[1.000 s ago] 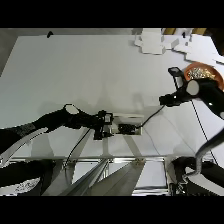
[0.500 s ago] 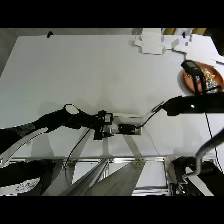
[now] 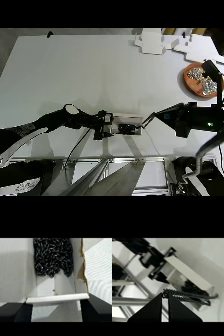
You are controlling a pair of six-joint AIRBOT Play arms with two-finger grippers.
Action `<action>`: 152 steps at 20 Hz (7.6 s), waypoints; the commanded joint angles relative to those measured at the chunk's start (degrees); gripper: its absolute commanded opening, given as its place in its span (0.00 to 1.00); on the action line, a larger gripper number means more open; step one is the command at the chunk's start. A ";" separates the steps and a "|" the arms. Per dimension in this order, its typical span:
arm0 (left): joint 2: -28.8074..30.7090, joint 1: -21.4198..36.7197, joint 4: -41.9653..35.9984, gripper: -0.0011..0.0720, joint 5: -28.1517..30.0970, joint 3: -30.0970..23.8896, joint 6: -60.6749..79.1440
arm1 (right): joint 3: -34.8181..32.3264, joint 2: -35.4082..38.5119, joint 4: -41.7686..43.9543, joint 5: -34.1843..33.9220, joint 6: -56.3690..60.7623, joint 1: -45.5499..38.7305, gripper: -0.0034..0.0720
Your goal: Fold the box and place the chain.
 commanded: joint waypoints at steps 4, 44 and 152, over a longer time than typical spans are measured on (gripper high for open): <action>0.02 0.00 0.00 0.30 0.00 0.02 0.02 | 0.07 0.66 11.37 -3.52 -6.64 0.04 0.07; 0.02 0.00 0.00 0.30 0.00 0.02 0.02 | 14.32 -30.99 -26.97 -15.34 -8.92 27.69 0.10; 0.02 0.00 0.00 0.30 -0.02 0.02 0.00 | -8.98 -33.40 -15.10 -27.30 -35.91 32.39 0.07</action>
